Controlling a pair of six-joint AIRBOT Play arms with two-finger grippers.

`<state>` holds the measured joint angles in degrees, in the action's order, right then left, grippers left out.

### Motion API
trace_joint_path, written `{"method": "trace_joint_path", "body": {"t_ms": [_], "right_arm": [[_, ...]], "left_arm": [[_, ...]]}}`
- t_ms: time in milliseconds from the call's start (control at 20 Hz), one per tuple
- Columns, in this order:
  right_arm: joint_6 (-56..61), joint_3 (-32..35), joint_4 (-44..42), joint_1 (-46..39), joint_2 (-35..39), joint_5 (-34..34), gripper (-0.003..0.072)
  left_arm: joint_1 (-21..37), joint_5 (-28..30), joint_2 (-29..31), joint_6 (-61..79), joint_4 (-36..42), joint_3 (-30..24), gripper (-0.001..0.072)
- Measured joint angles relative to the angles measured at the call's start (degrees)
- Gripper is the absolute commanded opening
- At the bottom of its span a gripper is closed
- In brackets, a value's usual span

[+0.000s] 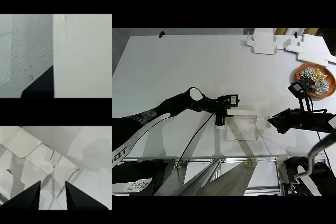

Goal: Fold the box and place the chain.

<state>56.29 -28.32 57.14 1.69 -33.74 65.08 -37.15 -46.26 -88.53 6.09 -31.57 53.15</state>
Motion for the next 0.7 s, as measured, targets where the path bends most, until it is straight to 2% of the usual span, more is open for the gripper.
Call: {"method": "trace_joint_path", "body": {"t_ms": [600,650,700], "right_arm": [[-0.02,0.0,0.02,0.0,0.0,0.02,0.0338],[-0.02,0.0,0.02,0.0,0.0,0.02,0.0324],[-0.11,0.0,0.02,0.0,0.0,0.09,0.0205]], "left_arm": [[-0.04,0.35,-0.87,0.07,-2.82,0.0,0.0013],[-0.04,0.37,-0.87,0.02,-2.93,0.0,0.0012],[-0.04,0.37,-0.87,0.02,-2.97,0.0,0.0012]]}}
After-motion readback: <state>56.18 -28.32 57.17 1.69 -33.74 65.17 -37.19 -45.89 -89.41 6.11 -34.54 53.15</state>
